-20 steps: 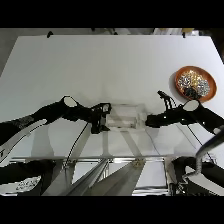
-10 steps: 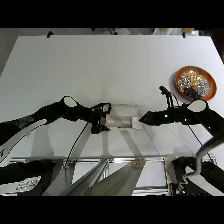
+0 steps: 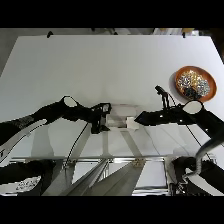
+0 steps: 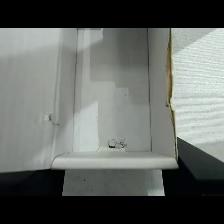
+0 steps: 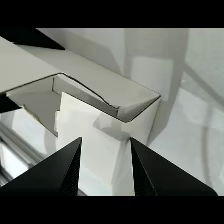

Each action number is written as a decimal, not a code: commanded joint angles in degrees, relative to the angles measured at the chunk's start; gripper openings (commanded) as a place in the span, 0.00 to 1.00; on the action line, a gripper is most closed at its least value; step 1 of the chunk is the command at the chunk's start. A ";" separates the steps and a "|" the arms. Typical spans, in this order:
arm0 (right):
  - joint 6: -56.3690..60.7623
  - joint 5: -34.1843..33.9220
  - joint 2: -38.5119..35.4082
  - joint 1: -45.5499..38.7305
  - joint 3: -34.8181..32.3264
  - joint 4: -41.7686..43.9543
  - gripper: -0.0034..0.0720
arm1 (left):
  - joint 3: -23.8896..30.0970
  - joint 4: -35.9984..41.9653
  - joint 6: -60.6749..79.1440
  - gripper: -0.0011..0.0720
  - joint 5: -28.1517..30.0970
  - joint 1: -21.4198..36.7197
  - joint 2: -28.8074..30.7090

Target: Fold the box and place the chain.

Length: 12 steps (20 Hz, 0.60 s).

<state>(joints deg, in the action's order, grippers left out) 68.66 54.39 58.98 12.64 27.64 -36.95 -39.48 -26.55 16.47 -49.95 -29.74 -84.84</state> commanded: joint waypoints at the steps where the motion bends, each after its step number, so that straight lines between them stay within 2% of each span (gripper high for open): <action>1: 9.62 -3.28 -0.02 4.81 2.67 -6.75 0.50 | 0.00 0.00 0.02 0.30 0.00 0.00 0.02; 5: 27.30 -2.91 1.33 9.77 5.77 -21.97 0.50 | 0.00 -0.02 0.02 0.30 0.00 0.00 0.02; 12: 39.19 -2.67 4.55 16.59 10.99 -27.87 0.50 | 0.00 0.00 0.02 0.30 0.00 0.00 0.02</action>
<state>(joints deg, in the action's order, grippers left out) 101.10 51.81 62.28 26.70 36.36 -61.19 -39.48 -26.57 16.49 -49.95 -29.76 -84.84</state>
